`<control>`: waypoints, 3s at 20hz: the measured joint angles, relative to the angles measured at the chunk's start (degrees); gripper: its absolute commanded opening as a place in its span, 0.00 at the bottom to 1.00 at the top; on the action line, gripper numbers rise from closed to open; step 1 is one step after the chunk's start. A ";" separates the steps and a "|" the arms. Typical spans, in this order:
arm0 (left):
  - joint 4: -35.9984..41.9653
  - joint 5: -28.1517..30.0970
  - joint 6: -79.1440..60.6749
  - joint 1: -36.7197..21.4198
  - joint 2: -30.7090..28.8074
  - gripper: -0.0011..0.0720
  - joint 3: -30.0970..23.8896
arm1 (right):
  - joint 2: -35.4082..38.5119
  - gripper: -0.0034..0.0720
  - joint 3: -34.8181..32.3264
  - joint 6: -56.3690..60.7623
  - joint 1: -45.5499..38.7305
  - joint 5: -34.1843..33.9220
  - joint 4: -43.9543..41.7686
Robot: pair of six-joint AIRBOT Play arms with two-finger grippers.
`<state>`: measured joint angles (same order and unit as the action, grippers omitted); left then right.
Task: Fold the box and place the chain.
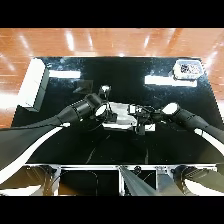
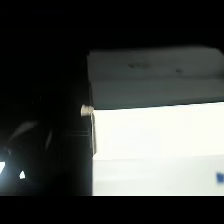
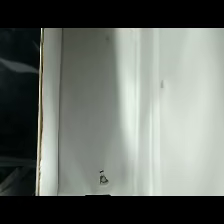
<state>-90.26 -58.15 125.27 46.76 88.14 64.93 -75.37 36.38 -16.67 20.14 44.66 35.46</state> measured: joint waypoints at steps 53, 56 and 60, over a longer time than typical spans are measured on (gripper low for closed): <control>-5.53 2.49 11.41 -1.38 -0.02 0.04 -1.40 | 2.01 0.34 -0.42 -7.80 0.28 -2.60 -6.91; -5.51 2.54 11.17 -1.36 -0.02 0.04 -1.40 | 1.75 0.34 -0.42 -8.70 2.89 -5.05 -7.80; -5.46 2.51 11.19 -1.31 -0.02 0.04 -1.40 | 1.62 0.34 -0.42 -9.14 4.61 -7.10 -8.35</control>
<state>-95.72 -55.64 136.46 45.45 88.12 63.53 -73.76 35.97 -25.80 24.75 37.56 27.11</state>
